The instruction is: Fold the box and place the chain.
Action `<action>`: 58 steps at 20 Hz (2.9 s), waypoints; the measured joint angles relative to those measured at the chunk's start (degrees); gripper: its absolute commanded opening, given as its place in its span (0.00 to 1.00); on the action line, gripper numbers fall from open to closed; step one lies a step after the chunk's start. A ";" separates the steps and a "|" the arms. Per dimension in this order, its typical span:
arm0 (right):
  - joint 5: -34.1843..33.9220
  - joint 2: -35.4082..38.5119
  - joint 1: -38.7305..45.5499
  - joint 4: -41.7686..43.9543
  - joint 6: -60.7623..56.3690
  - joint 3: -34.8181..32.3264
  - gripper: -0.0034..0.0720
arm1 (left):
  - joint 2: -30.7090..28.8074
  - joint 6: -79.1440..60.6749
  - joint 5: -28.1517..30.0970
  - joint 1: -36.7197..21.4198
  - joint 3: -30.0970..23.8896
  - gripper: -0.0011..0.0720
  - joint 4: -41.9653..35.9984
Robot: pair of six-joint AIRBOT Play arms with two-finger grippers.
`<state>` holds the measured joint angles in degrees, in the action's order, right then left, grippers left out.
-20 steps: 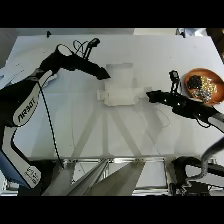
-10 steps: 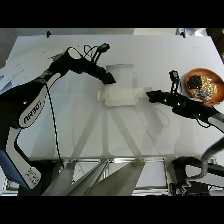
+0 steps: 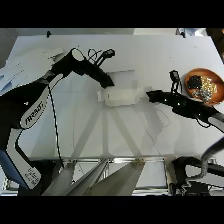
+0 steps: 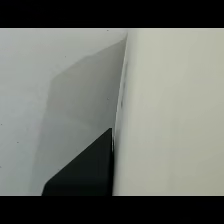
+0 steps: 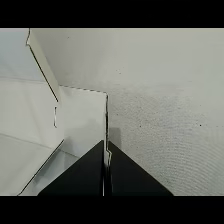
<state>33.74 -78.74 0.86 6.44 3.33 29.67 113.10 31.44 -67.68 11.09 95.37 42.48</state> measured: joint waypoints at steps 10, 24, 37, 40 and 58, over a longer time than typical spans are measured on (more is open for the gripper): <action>0.11 0.00 -0.02 -0.11 0.00 0.00 0.06 | 0.00 -1.51 -0.35 0.02 0.02 0.03 1.11; 0.09 0.00 -0.02 -0.15 0.00 0.02 0.06 | 0.00 -1.66 -0.55 0.04 0.02 0.03 0.98; 0.28 0.02 -0.02 -0.28 -0.11 -0.02 0.50 | 0.00 -1.46 -0.24 0.04 0.00 0.03 1.01; 1.75 0.87 -0.02 -0.07 -1.22 -0.02 0.49 | -0.66 -1.73 -0.68 0.02 0.00 0.02 0.92; -11.89 8.98 -0.02 -0.11 -1.55 0.13 0.49 | -11.34 -11.96 -18.25 -0.15 -0.11 0.01 4.07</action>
<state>21.85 -69.76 0.84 6.33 1.78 29.80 101.75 19.49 -85.93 10.94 95.26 46.54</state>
